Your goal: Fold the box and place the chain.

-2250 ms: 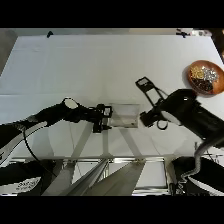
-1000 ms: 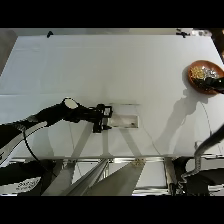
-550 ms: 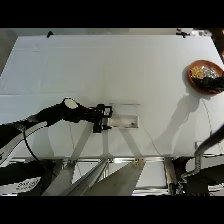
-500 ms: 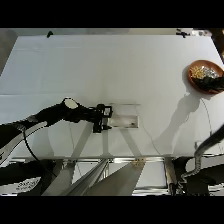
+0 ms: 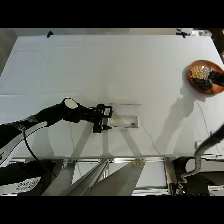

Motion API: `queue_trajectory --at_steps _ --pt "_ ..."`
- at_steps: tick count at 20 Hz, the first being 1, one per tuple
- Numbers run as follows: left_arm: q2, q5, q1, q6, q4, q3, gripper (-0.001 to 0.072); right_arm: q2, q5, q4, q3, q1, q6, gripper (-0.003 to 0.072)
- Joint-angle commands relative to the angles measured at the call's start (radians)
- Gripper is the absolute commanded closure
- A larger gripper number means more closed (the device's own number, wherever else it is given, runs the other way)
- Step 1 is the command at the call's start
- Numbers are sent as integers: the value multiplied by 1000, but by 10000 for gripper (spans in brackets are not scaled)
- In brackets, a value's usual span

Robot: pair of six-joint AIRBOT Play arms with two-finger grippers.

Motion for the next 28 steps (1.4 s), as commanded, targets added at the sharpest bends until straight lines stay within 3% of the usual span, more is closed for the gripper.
queue_trajectory --at_steps 1,4,6,7,8,9,10,12,21,24,26,28 --pt "1 0 1 0 0 0 332 138 79 3 0 0 -1 675" --pt "1 0 1 0 0 0 332 215 68 2 0 0 -3 674" --pt "1 0 1 0 0 0 332 192 71 15 0 2 -75 643" --pt "1 0 1 0 0 0 332 158 76 23 0 4 -110 546" --pt "1 0 1 0 0 0 332 120 74 23 0 8 -117 367" --pt "1 0 1 0 0 0 332 76 61 18 0 11 -124 245" --pt "1 0 1 0 0 0 332 35 47 13 0 13 -133 243" --pt "1 0 1 0 0 0 332 -42 14 10 1 21 -146 163" --pt "1 0 1 0 0 0 332 -229 -48 3 29 25 -151 189" --pt "1 0 1 0 0 0 332 -237 -53 19 29 25 -151 346" --pt "1 0 1 0 0 0 332 -233 -34 38 29 25 -151 543" --pt "1 0 1 0 0 0 332 -214 -2 64 29 25 -151 610"
